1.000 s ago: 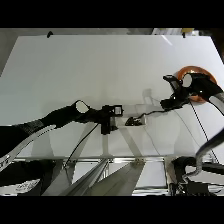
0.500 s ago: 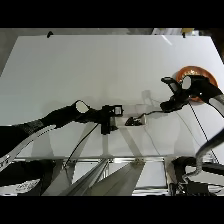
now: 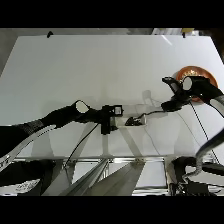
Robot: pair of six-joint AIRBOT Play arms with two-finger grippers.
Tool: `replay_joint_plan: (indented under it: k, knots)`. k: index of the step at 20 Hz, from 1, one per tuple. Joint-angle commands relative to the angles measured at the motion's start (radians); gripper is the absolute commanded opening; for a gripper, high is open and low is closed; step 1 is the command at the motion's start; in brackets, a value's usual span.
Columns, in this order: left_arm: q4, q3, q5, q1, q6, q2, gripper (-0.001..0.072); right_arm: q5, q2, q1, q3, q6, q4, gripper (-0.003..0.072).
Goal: Fold the box and place the chain.
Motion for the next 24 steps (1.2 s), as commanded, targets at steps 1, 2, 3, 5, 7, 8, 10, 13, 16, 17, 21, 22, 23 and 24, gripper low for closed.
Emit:
replay_joint_plan:
  k: [1, 2, 3, 5, 7, 8, 10, 13, 16, 17, 21, 22, 23, 24]
  knots:
    - [0.0, 0.0, 0.0, 0.0, 0.0, 0.001, 0.0271, -0.017, 0.0, 0.001, -0.001, 0.0, 0.013, 0.0013]
    - [0.0, 0.0, 0.0, 0.0, 0.0, 0.001, 0.0271, -0.015, 0.005, 0.001, -0.001, 0.0, 0.013, 0.0013]
    - [0.0, 0.0, 0.001, 0.0, 0.0, 0.001, 0.0271, -0.014, 0.017, 0.001, -0.001, 0.002, 0.013, 0.0013]
    - [0.0, 0.0, 0.0, 0.0, 0.0, 0.001, 0.0271, -0.008, 0.053, 0.001, -0.001, 0.037, 0.012, 0.0021]
    - [0.0, 0.0, 0.0, 0.0, 0.0, 0.001, 0.0271, 0.001, 0.072, 0.0, -0.001, 0.177, -0.007, 0.045]
    - [0.0, 0.0, 0.0, 0.0, 0.0, 0.001, 0.0271, 0.001, 0.07, 0.0, -0.001, 0.227, -0.007, 0.0505]
    - [0.0, 0.0, 0.0, 0.0, 0.0, 0.001, 0.0271, -0.016, 0.069, 0.0, -0.001, 0.29, -0.007, 0.042]
    - [0.0, 0.0, 0.0, 0.0, 0.0, 0.001, 0.0271, -0.019, 0.069, 0.0, -0.001, 0.301, -0.008, 0.0345]
    - [0.0, 0.0, 0.0, 0.0, 0.0, 0.001, 0.0271, -0.052, 0.066, 0.0, -0.001, 0.378, -0.009, 0.0316]
    - [0.0, 0.0, 0.001, 0.0, 0.0, 0.001, 0.0271, -0.063, 0.063, 0.0, -0.001, 0.397, -0.006, 0.0316]
    - [0.0, 0.0, 0.0, 0.0, 0.0, 0.001, 0.0271, -0.068, 0.036, 0.0, -0.001, 0.42, -0.007, 0.0266]
    - [0.0, 0.0, 0.0, 0.0, 0.0, 0.001, 0.0271, -0.071, 0.033, 0.0, -0.001, 0.42, -0.007, 0.0243]
    - [0.0, 0.0, 0.0, 0.0, 0.0, 0.001, 0.0271, -0.077, 0.032, 0.0, -0.001, 0.42, -0.009, 0.0228]
    - [0.0, 0.0, 0.0, 0.0, 0.0, 0.001, 0.0271, -0.083, 0.032, 0.0, -0.001, 0.42, -0.012, 0.0219]
